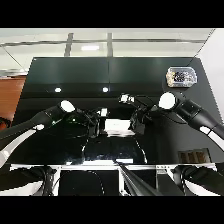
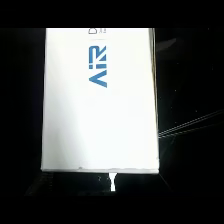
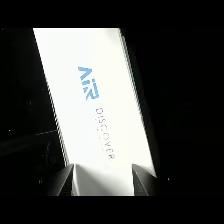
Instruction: Fold the box and place the chain.
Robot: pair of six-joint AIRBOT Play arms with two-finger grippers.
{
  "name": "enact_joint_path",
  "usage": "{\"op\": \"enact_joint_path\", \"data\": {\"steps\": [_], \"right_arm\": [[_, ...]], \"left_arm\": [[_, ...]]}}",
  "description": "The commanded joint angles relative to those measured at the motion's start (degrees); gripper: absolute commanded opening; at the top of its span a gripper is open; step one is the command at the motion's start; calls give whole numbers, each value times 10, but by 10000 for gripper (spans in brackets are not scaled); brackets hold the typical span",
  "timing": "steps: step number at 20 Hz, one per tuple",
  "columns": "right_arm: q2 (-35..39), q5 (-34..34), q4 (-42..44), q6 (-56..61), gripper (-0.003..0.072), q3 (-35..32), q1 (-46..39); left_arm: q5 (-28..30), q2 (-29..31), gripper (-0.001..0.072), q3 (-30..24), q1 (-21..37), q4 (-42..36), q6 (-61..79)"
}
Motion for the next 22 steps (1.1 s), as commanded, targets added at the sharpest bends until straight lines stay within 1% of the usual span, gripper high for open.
{"op": "enact_joint_path", "data": {"steps": [1, 2, 4, 5, 6, 7, 10, 11, 12, 14, 15, 16, 18, 20, 22], "right_arm": [[31, 13, 30, 75, 461, 8, -20], [50, 24, 27, 95, 461, 8, -34], [82, 76, 26, 139, 460, 8, -68], [88, 106, 28, 177, 405, 8, -87], [87, 133, 47, 207, 167, 3, -103], [87, 140, 79, 205, 5, -12, -111], [74, 99, 248, 153, 1, -94, -112], [64, 79, 307, 136, 1, -122, -108], [55, 39, 337, 130, 4, -141, -101], [46, -74, 337, 160, 9, -163, -75], [41, -111, 327, 182, 9, -164, -62], [38, -131, 325, 189, 9, -164, -54], [32, -135, 310, 203, 9, -164, -50], [30, -148, 272, 225, 9, -164, -50], [29, -155, 270, 225, 9, -164, -50]], "left_arm": [[2, 0, 404, 0, 0, -1, -1], [1, 0, 404, 0, 0, -4, -1], [0, 0, 404, 0, 0, -4, -3], [1, 0, 404, 0, 0, -4, -3], [1, 0, 404, 0, 0, -4, -3], [0, 0, 403, 0, 0, -4, -3], [0, 0, 404, 0, 0, -4, -3], [0, 0, 404, 0, 0, -4, -3], [0, 0, 404, 0, 0, -4, -3], [0, 0, 404, 0, 0, -4, -3], [0, 0, 403, 0, 0, -4, -3], [0, 0, 404, 0, 0, -4, -3], [1, 0, 404, 0, 0, -4, -3], [1, 0, 403, 0, 0, -4, -3], [1, 0, 404, 0, 0, -4, -3]]}}
